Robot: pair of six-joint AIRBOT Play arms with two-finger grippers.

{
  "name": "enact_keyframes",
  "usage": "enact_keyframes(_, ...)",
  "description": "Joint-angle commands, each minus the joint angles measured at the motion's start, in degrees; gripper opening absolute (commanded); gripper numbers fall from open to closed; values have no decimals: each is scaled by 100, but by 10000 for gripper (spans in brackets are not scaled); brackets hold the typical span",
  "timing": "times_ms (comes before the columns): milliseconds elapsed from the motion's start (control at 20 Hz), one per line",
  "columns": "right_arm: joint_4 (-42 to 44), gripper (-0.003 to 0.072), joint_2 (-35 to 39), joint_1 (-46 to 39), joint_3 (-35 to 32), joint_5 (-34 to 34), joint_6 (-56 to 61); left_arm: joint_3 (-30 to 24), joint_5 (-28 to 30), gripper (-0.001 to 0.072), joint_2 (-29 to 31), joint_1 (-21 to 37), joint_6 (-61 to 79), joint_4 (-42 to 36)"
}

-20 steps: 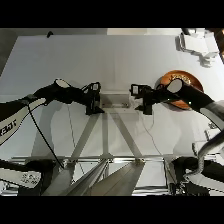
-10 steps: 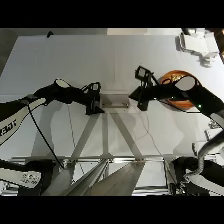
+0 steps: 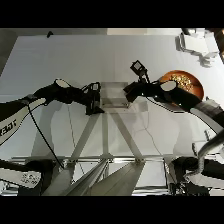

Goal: Fold the box and place the chain.

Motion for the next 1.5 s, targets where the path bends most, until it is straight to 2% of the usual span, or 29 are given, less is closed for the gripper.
enact_keyframes(0,136,5,-203,4,7,-249,42,0,2,187,-2,-2,2,2)
enact_keyframes(150,94,7,-131,-4,7,-13,42,0,2,187,-2,-2,2,2)
enact_keyframes(250,-87,8,173,-101,7,525,61,0,2,187,-2,-2,2,2)
enact_keyframes(300,-444,8,411,-184,7,791,184,0,2,187,-2,-2,2,2)
enact_keyframes(450,-2229,8,1296,-592,7,1709,1333,0,2,187,-2,-2,2,2)
enact_keyframes(550,-3353,8,1773,-822,7,2393,1659,0,2,187,-4,-2,2,2)
enact_keyframes(700,-4459,8,1952,-868,4,2949,1624,0,2,187,-2,-2,2,2)
enact_keyframes(900,-4457,9,1609,-726,7,2481,546,0,2,187,-4,-2,2,2)
enact_keyframes(1050,-4503,23,1069,-343,11,2247,413,0,2,187,-2,-2,2,2)
enact_keyframes(1200,-4498,118,575,-20,13,2022,271,0,2,187,-2,-2,2,2)
enact_keyframes(1300,-4494,312,435,90,13,1773,129,0,2,187,-2,-2,2,2)
enact_keyframes(1450,-4476,324,404,234,66,1639,131,0,2,187,-2,-2,2,2)
